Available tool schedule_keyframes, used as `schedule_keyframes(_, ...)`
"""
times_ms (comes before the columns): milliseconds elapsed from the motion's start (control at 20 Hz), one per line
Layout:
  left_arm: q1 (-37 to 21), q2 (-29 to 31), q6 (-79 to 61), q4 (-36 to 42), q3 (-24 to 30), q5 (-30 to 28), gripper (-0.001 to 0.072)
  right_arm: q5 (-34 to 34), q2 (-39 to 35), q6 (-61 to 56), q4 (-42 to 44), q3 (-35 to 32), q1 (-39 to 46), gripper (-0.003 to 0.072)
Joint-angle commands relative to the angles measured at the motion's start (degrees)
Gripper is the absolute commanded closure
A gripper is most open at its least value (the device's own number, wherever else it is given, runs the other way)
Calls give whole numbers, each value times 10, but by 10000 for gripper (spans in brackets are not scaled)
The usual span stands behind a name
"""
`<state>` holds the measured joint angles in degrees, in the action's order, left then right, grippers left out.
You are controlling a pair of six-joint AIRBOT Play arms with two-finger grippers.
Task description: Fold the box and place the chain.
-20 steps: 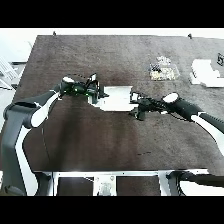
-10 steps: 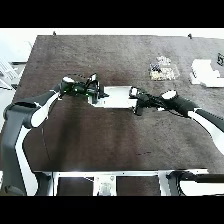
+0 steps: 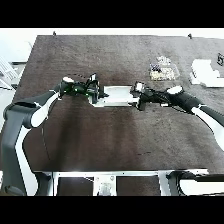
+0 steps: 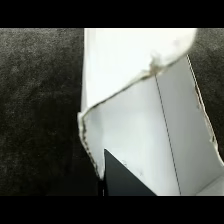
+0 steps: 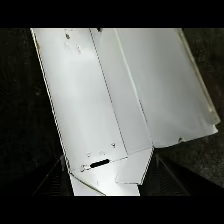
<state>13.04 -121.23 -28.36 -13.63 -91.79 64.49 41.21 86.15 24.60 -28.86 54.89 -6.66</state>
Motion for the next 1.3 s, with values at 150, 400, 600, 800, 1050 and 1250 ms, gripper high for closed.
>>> schedule_keyframes(150, 0, 0, 0, 0, 0, 0, 688, 68, 37, 24, 11, 50, 21, 26)
schedule_keyframes(400, 0, 0, 0, 0, 0, 0, 688, 128, 85, 25, 13, 95, 44, 26)
schedule_keyframes(600, 0, 0, 0, 0, 0, 0, 688, 184, 121, 26, 12, 129, 58, 26)
schedule_keyframes(800, 0, 0, 0, 0, 0, 0, 688, 230, 169, 31, -2, 180, 61, 26)
schedule_keyframes(1050, 0, 0, 0, 0, 0, 1, 688, 278, 218, 31, -10, 227, 60, 26)
schedule_keyframes(1250, 0, 0, 0, 0, 0, 1, 688, 285, 244, 48, -12, 244, 55, 26)
